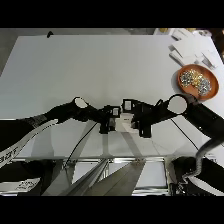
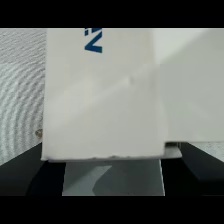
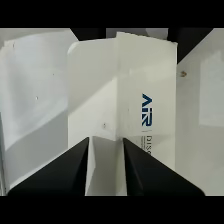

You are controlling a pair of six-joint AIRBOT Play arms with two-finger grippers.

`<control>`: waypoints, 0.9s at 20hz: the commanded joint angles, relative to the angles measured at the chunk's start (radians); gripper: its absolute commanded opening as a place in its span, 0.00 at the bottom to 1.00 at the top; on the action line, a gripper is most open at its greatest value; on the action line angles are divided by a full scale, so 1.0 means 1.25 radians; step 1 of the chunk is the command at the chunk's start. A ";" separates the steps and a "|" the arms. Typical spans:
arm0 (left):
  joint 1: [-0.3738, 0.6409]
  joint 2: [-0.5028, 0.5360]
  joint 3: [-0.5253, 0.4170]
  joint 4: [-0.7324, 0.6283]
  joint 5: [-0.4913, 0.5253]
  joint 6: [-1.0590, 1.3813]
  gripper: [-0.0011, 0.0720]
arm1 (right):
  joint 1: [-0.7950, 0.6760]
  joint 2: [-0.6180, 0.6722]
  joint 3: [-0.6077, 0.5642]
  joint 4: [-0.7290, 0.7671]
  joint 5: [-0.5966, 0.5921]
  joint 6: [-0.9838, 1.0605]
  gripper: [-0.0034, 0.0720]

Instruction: Fold the box and place the chain.

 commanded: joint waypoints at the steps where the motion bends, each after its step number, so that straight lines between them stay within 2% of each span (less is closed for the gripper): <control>1: 0.000 0.001 0.000 -0.001 0.002 -0.002 0.14 | 0.009 0.001 0.000 0.014 -0.004 -0.001 0.41; 3: 0.000 0.001 0.000 -0.001 0.002 -0.001 0.14 | 0.031 0.001 -0.002 0.010 -0.023 -0.002 0.41; 5: 0.000 0.001 0.000 -0.001 0.002 -0.001 0.14 | 0.053 0.001 -0.006 -0.028 -0.085 0.017 0.40; 7: 0.000 0.001 0.000 -0.001 0.002 -0.002 0.14 | 0.058 0.001 -0.006 -0.096 -0.163 0.119 0.38; 8: 0.000 0.001 0.000 -0.001 0.002 -0.001 0.14 | 0.058 0.001 -0.006 -0.112 -0.168 0.141 0.38; 10: 0.000 0.001 0.000 -0.001 0.002 -0.001 0.14 | 0.058 0.001 -0.006 -0.112 -0.144 0.140 0.38; 12: 0.000 0.001 0.000 -0.001 0.002 -0.002 0.14 | 0.058 0.001 -0.006 -0.112 -0.133 0.140 0.28; 18: 0.000 0.001 0.000 -0.001 0.002 -0.001 0.14 | 0.058 0.001 -0.006 -0.087 -0.081 0.128 0.28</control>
